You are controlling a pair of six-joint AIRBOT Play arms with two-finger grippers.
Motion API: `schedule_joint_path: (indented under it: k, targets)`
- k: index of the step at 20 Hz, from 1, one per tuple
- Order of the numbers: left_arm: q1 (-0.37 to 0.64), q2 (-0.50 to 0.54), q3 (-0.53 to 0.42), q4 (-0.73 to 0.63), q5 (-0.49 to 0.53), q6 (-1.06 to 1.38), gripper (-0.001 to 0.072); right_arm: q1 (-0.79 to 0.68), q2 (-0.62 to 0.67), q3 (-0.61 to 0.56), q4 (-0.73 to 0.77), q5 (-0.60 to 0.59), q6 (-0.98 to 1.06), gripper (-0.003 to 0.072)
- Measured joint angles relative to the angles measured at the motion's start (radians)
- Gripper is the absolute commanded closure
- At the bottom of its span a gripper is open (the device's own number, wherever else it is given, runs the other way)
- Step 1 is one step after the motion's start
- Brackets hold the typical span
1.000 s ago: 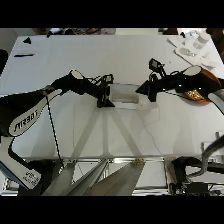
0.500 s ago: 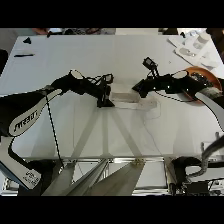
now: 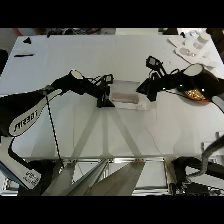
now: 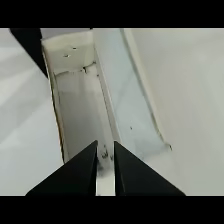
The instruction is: Fold the box and place the chain.
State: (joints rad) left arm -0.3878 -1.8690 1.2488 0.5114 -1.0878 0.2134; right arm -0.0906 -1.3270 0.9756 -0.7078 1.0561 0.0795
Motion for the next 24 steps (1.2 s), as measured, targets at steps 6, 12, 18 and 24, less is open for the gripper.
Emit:
schedule_joint_path:
  k: [6,12,18,24]
  targets:
    - [0.000,0.000,0.000,-0.001,-0.001,0.000,0.0453,-0.037,0.069,-0.120,-0.105,-0.084,-0.137,0.0434]
    - [0.000,0.000,0.000,-0.002,-0.001,-0.001,0.0453,0.004,-0.025,-0.163,-0.100,-0.172,-0.286,0.0417]
    - [0.000,0.000,0.000,-0.002,-0.001,-0.001,0.0453,0.055,-0.081,-0.169,-0.043,-0.257,-0.357,0.0474]
    - [0.000,0.000,0.000,-0.002,-0.001,-0.002,0.0453,0.069,-0.090,-0.169,0.015,-0.262,-0.398,0.0534]
